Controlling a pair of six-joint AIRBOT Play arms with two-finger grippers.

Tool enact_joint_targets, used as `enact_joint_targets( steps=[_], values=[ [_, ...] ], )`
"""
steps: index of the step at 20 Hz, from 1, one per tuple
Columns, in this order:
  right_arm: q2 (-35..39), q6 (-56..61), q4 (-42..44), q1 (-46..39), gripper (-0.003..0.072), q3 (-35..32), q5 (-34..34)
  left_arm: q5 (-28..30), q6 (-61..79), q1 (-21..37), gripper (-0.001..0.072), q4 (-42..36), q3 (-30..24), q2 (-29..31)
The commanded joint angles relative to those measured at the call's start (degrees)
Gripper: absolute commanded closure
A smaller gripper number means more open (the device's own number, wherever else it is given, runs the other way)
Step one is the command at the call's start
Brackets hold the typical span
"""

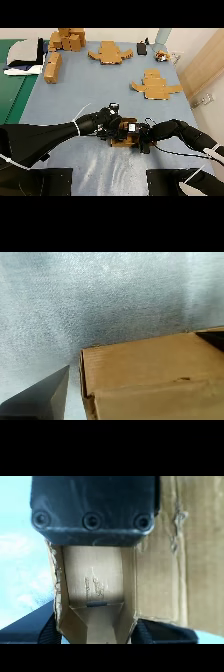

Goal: Fold the box.

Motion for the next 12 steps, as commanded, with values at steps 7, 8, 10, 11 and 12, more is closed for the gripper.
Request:
enact_joint_targets(
  steps=[7,8,10,11,12],
  values=[
    [0.0,0.0,0.0,0.0,0.0177,-0.02,0.0,-0.2,-1.4,-0.13,0.0384,0.17,0.11,-0.46],
    [0.0,0.0,0.0,0.0,0.0177,-0.02,0.0,-0.07,-1.38,-0.15,0.0549,0.15,0.11,-0.46],
    [0.0,0.0,0.0,0.0,0.0177,-0.02,0.0,0.76,-1.36,-0.13,0.0678,-0.07,0.13,-0.44],
    [0.0,0.0,0.0,0.0,0.0177,-0.02,0.0,0.98,-1.36,-0.13,0.068,-0.07,0.13,-0.39],
    [0.0,0.0,0.0,0.0,0.0177,-0.02,0.0,1.01,-1.33,-0.13,0.0694,-0.09,0.13,-0.39]
  ],
)
